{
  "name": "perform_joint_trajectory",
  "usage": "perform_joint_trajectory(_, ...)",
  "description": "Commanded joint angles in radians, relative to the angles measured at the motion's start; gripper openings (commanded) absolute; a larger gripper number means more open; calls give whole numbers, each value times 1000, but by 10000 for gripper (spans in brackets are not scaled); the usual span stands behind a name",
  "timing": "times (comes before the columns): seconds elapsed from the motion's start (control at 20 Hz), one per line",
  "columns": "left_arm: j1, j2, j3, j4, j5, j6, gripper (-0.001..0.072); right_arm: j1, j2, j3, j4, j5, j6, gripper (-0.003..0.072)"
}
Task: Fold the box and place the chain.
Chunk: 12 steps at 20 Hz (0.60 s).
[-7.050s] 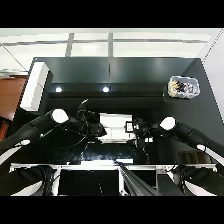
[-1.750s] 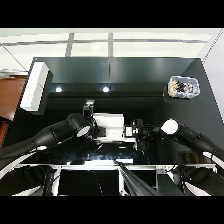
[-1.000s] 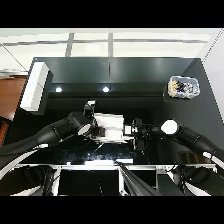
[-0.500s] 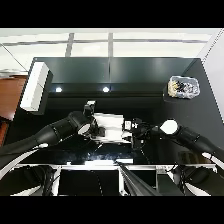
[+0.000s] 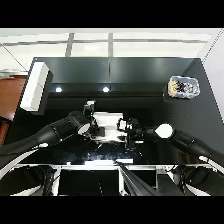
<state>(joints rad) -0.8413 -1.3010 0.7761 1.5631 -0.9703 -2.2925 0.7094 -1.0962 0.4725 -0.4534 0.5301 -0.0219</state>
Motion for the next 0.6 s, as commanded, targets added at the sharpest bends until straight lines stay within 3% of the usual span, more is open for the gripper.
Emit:
perform_joint_trajectory(0.0,0,0,0,-1,1,0,31,10,-6,0,7,-18,4,307)
perform_joint_trajectory(0.3,0,0,0,-1,1,0,30,10,-16,0,7,-15,3,336)
perform_joint_trajectory(0.35,0,0,0,-1,1,0,30,10,-16,0,8,-15,4,464)
perform_joint_trajectory(0.4,0,0,0,-1,1,0,30,10,-16,0,8,-18,4,532)
perform_joint_trajectory(0.45,0,0,0,-1,1,0,31,10,-16,0,6,-19,4,485)
perform_joint_trajectory(0.5,0,0,0,-1,1,0,31,10,-16,0,6,-19,3,379)
perform_joint_trajectory(0.55,0,0,0,-1,1,0,30,10,-16,0,7,-19,4,319)
